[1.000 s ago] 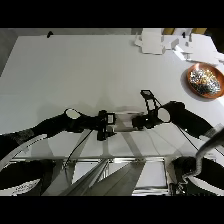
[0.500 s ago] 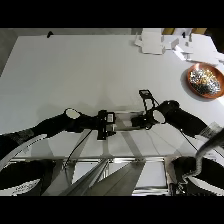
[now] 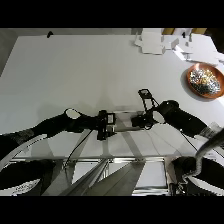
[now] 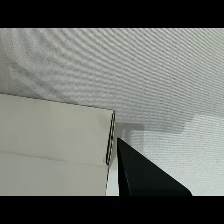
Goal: Fold the box and place the chain.
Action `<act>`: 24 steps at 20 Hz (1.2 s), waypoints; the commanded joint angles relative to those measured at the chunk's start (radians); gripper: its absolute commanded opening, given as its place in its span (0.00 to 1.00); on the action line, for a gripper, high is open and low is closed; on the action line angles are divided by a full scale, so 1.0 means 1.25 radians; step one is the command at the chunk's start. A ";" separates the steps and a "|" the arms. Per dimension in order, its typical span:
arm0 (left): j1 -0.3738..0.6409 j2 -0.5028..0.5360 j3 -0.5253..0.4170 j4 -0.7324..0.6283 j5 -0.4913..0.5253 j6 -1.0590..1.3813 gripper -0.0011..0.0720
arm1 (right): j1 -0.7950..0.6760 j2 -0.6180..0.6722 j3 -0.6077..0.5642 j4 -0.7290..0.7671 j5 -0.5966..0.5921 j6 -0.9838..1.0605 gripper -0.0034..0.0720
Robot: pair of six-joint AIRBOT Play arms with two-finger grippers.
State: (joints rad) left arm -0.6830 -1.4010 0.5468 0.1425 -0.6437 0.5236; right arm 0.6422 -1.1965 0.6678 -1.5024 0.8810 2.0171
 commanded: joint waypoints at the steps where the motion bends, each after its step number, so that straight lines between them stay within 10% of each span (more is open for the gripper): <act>1: 0.000 0.000 0.000 0.000 0.000 0.000 0.20 | 0.001 -0.001 0.000 -0.007 -0.002 0.002 0.26; 8: 0.000 0.000 0.000 0.000 0.000 0.000 0.20 | 0.037 -0.041 0.000 -0.006 0.009 0.017 0.25; 10: 0.000 0.000 0.000 0.000 0.000 0.000 0.20 | 0.037 -0.040 0.000 -0.007 0.016 0.017 0.07; 13: 0.000 0.000 0.000 0.000 0.000 0.000 0.20 | 0.037 -0.040 0.000 -0.010 0.018 0.017 0.07; 16: 0.000 0.000 0.000 0.000 0.000 0.000 0.20 | 0.037 -0.020 0.000 -0.010 0.019 0.002 0.53; 24: 0.000 0.000 0.000 0.000 -0.003 0.000 0.20 | 0.036 0.143 0.089 -0.027 0.191 -0.220 0.61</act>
State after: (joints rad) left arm -0.6830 -1.4010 0.5468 0.1429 -0.6453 0.5247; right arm 0.6876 -1.0897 0.7170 -1.5105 1.0168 1.8557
